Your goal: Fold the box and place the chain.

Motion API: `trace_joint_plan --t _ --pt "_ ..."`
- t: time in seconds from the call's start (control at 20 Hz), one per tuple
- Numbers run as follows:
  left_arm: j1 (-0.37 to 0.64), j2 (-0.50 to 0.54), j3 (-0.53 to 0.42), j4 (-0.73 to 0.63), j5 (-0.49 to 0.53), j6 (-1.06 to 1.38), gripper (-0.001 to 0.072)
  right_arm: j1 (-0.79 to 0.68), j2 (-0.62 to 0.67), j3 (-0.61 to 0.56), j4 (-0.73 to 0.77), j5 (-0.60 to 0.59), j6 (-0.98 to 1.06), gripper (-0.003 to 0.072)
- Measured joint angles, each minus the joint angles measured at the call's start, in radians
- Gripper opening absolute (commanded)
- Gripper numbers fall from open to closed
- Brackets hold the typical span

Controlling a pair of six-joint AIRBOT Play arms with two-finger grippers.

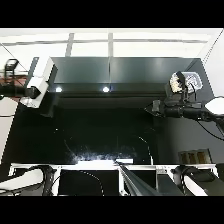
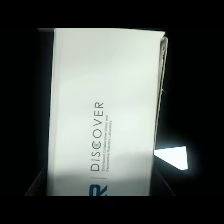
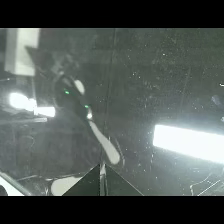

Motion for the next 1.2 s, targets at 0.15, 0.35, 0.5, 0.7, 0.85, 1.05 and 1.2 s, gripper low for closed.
trace_joint_plan --t 0.15,0.35,0.5,0.7,0.85,1.05,1.2 --pt "0.022 -0.093 0.096 0.005 -0.005 -0.04 0.0297 0.0 0.0 0.0 0.0 -0.005 0.002 0.0047" --pt "0.01 -0.181 0.182 0.005 -0.004 -0.062 0.0297 0.0 0.0 0.0 0.0 -0.011 0.004 0.0047" --pt "-0.001 -0.218 0.206 0.005 -0.008 -0.065 0.0297 0.0 0.0 0.0 0.0 -0.021 0.004 0.0047" --pt "-0.011 -0.252 0.216 0.005 -0.011 -0.069 0.0714 0.0 0.0 0.0 0.0 -0.029 0.004 0.0047" --pt "-0.018 -0.261 0.229 0.005 -0.006 -0.082 0.0718 0.0 0.0 0.0 -0.001 -0.031 0.004 0.0047" --pt "-0.021 -0.248 0.311 0.011 -0.1 -0.118 0.0718 0.0 0.0 0.0 -0.001 -0.032 0.004 0.0047" --pt "-0.021 -0.211 0.407 0.013 -0.226 -0.162 0.0708 0.0 0.0 0.0 -0.001 -0.033 0.004 0.0047"
